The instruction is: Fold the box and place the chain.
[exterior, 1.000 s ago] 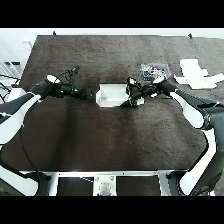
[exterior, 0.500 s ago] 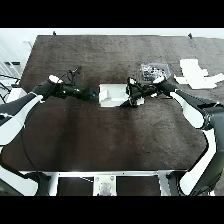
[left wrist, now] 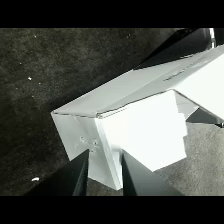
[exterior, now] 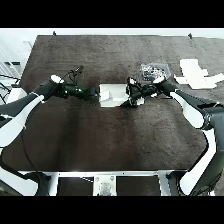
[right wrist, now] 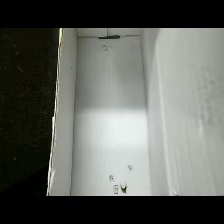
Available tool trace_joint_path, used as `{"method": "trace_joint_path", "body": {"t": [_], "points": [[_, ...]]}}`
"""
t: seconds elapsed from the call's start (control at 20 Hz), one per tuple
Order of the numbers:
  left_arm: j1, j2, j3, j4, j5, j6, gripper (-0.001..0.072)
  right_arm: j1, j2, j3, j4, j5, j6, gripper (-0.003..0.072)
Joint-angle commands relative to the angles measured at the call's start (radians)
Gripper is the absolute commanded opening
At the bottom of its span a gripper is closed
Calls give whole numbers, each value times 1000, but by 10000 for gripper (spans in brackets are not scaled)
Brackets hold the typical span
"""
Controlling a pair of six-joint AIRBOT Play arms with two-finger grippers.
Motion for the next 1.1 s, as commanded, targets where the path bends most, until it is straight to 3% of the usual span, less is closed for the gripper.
{"method": "trace_joint_path", "body": {"t": [0.0,0.15,0.25,0.75,1.05], "points": [[-19,6,1,5,25,-5,257,0,0,0,0,0,0,574],[-25,28,1,59,50,-58,258,0,0,0,0,0,0,575],[-25,34,1,82,50,-88,300,0,0,0,0,0,0,574],[-93,34,9,211,132,-284,316,0,0,0,0,0,0,574],[-163,34,91,552,104,-599,316,0,0,0,0,0,0,575]]}}
